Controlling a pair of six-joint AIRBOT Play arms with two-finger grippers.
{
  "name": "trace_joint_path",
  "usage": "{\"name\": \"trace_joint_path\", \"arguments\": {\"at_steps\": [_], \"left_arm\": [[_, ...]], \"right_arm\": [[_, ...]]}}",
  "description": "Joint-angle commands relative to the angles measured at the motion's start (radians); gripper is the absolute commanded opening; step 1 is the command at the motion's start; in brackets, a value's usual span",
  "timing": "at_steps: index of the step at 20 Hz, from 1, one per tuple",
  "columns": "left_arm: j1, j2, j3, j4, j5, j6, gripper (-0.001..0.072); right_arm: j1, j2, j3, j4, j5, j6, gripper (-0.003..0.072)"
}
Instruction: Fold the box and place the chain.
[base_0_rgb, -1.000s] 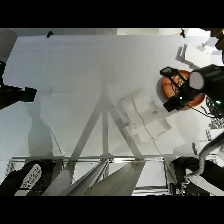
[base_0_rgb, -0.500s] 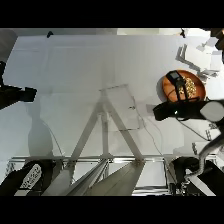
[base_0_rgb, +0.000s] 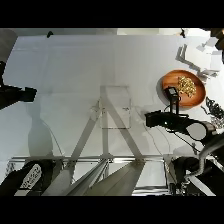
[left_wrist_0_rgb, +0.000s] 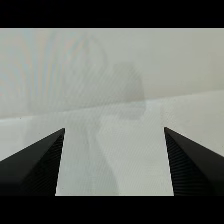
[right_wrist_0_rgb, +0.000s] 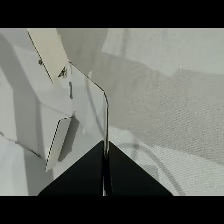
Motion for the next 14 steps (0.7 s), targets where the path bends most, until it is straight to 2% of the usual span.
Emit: {"name": "trace_joint_path", "arguments": {"at_steps": [1, 10, 14], "left_arm": [[0.000, 0.001, 0.000, 0.000, 0.000, 0.000, 0.0696], [0.000, 0.000, 0.000, 0.000, 0.000, 0.000, 0.0696], [0.000, 0.000, 0.000, -0.107, 0.013, 0.000, 0.0696]], "right_arm": [[0.018, 0.002, -0.028, 0.002, -0.068, 0.014, 0.0008], [0.018, 0.002, -0.028, 0.003, -0.070, 0.014, 0.0010], [0.018, 0.002, -0.028, 0.003, -0.070, 0.014, 0.0010]]}}
